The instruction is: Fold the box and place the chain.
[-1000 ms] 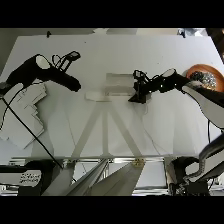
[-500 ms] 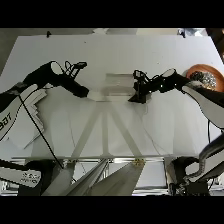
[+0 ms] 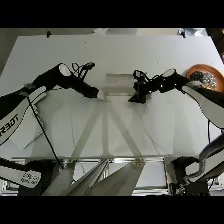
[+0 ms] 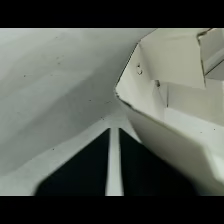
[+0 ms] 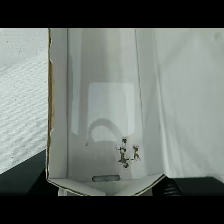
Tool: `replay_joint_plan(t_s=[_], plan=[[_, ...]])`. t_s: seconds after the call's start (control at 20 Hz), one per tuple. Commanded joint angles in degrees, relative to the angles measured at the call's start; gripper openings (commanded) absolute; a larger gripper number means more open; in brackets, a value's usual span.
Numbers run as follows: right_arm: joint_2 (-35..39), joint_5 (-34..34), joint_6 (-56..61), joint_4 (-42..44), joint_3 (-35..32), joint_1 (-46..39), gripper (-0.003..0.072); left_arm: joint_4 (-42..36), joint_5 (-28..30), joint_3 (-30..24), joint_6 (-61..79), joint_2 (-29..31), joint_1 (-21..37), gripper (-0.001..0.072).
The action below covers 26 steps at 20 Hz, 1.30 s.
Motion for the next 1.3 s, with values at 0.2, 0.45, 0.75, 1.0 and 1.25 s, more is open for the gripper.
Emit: replay_joint_plan(t_s=[0.2,0.45,0.75,1.0,1.25], plan=[[0.0,0.0,0.0,0.0,0.0,0.0,0.0377,-6.7,1.6,0.0,1.6,1.4,0.2,0.0296],[0.0,0.0,0.0,0.0,0.0,0.0,0.0377,-7.8,2.8,0.0,2.6,3.2,0.7,0.0297],[0.0,0.0,0.0,0.0,0.0,0.0,0.0377,-13.0,2.2,0.0,9.6,3.2,0.2,0.0536],[0.0,0.0,0.0,0.0,0.0,0.0,0.0377,-15.1,3.4,0.0,10.5,0.2,-1.7,0.0599],[0.0,0.0,0.0,0.0,0.0,0.0,0.0377,-18.7,7.5,0.0,12.5,-0.8,-2.4,0.0634]])
